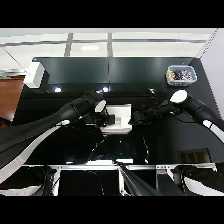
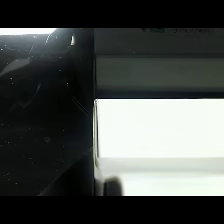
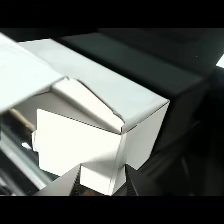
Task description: Fold the box and place the chain.
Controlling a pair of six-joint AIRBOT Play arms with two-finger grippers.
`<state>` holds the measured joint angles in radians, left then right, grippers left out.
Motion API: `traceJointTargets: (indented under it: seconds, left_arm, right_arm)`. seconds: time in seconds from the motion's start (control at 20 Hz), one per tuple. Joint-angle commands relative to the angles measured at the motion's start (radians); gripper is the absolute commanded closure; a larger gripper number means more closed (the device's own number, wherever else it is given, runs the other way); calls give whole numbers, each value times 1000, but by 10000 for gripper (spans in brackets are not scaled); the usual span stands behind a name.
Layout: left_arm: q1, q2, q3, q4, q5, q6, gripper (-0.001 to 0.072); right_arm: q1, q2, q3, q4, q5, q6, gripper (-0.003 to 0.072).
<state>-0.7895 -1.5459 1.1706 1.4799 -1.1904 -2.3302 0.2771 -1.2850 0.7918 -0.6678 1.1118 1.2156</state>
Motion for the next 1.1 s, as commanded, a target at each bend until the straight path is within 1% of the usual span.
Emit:
traceJointTargets:
  seconds: [0.0, 0.3, 0.4, 0.5, 0.6, 0.7, 0.85, 0.95, 1.05]
  left_arm:
    - [0, -1, 1, 0, 0, 0, 678]
    - [-2, -1, 1, 0, 0, 0, 678]
    - [-3, -1, 1, 0, 0, 0, 678]
    - [-3, -1, 1, 0, 0, 0, 678]
    - [-3, -1, 1, 0, 0, 0, 678]
    - [-3, -1, 1, 0, 0, 0, 678]
    - [-3, -1, 1, 0, 1, 0, 678]
    - [-3, -1, 1, 0, 1, 0, 678]
    - [-3, -3, 0, 0, 0, 0, 678]
  right_arm:
    - [61, -1, 31, -133, -54, 143, 374]
    - [149, -2, 33, -280, -134, 314, 375]
    - [172, -4, 33, -286, -175, 352, 375]
    - [196, -18, 38, -291, -190, 385, 375]
    - [232, -43, 64, -338, -177, 446, 375]
    - [276, -58, 100, -437, -167, 535, 375]
    - [324, -70, 166, -608, -115, 706, 375]
    - [342, -93, 214, -646, -73, 777, 375]
    - [361, -125, 256, -656, -47, 803, 375]
